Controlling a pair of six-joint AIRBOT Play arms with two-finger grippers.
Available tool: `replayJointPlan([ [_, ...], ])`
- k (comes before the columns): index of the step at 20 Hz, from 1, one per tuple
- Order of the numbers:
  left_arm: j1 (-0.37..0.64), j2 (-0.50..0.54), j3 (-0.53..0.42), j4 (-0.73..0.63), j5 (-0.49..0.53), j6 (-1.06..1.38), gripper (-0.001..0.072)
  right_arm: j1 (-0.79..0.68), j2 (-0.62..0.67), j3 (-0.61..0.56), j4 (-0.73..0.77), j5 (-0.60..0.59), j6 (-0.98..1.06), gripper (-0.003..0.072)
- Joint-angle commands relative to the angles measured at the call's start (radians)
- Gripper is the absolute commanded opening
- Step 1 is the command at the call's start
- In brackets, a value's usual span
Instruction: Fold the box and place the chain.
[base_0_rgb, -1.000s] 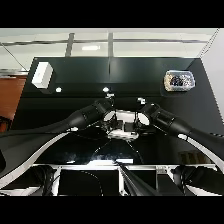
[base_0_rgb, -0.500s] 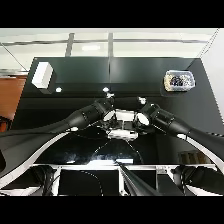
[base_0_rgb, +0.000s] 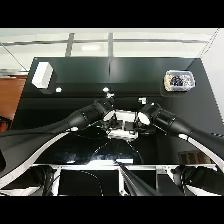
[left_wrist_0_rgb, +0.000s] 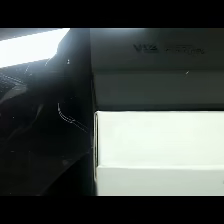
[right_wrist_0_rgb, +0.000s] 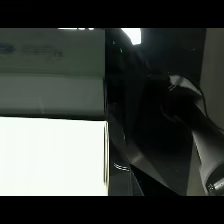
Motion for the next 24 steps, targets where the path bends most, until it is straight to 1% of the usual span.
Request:
replayJointPlan([
  [1,0.0,-0.001,0.0,0.0,0.0,0.001,0.0026,-0.003,0.074,0.026,-0.004,0.046,-0.059,0.0385],
  [3,0.0,-0.001,0.0,0.0,0.0,0.001,0.0026,-0.003,0.18,0.036,-0.026,0.085,-0.117,0.0385],
  [4,0.0,-0.001,0.0,0.0,0.0,0.001,0.0026,-0.003,0.242,0.036,-0.092,0.129,-0.116,0.0385],
  [6,0.0,-0.001,0.0,0.0,0.001,0.001,0.0026,-0.006,0.356,0.035,-0.32,0.233,-0.094,0.0385],
  [8,0.0,-0.001,0.0,0.0,0.002,0.001,0.0026,-0.053,0.416,0.014,-0.59,0.287,-0.074,0.0384],
  [9,0.0,-0.001,0.0,0.0,0.003,0.001,0.0026,-0.103,0.414,-0.002,-0.673,0.278,-0.075,0.0384],
  [10,0.0,-0.001,0.0,0.0,0.007,0.001,0.0026,-0.168,0.409,-0.028,-0.72,0.221,-0.075,0.0384],
  [11,0.0,-0.001,0.0,0.0,0.011,0.001,0.0026,-0.254,0.401,-0.061,-0.725,0.119,-0.074,0.0384],
  [13,0.0,-0.001,0.0,0.0,0.02,0.001,0.0026,-0.438,0.355,-0.101,-0.672,-0.114,-0.072,0.0383],
  [14,0.0,-0.001,0.0,0.0,0.02,0.001,0.0026,-0.531,0.312,-0.094,-0.624,-0.208,-0.072,0.0383],
  [15,0.0,-0.001,0.0,0.0,0.021,0.001,0.0026,-0.608,0.266,-0.07,-0.566,-0.273,-0.079,0.0384],
  [17,0.0,-0.001,0.0,0.0,0.019,0.002,0.0026,-0.745,0.149,0.035,-0.419,-0.331,-0.137,0.0384],
  [19,0.0,-0.001,0.0,0.0,0.019,0.002,0.0026,-0.825,0.015,0.186,-0.277,-0.34,-0.282,0.0387],
  [20,0.0,-0.001,0.0,0.0,0.019,0.002,0.0026,-0.846,-0.055,0.266,-0.207,-0.339,-0.383,0.0633],
  [21,0.0,-0.001,0.0,0.0,0.019,0.002,0.0026,-0.856,-0.12,0.337,-0.138,-0.325,-0.501,0.0711],
  [22,0.0,-0.001,0.0,0.0,0.019,0.002,0.0026,-0.859,-0.191,0.415,-0.087,-0.293,-0.58,0.0711],
  [24,0.0,-0.001,0.0,0.0,0.019,0.002,0.0026,-0.858,-0.307,0.536,-0.063,-0.245,-0.628,0.0711],
])
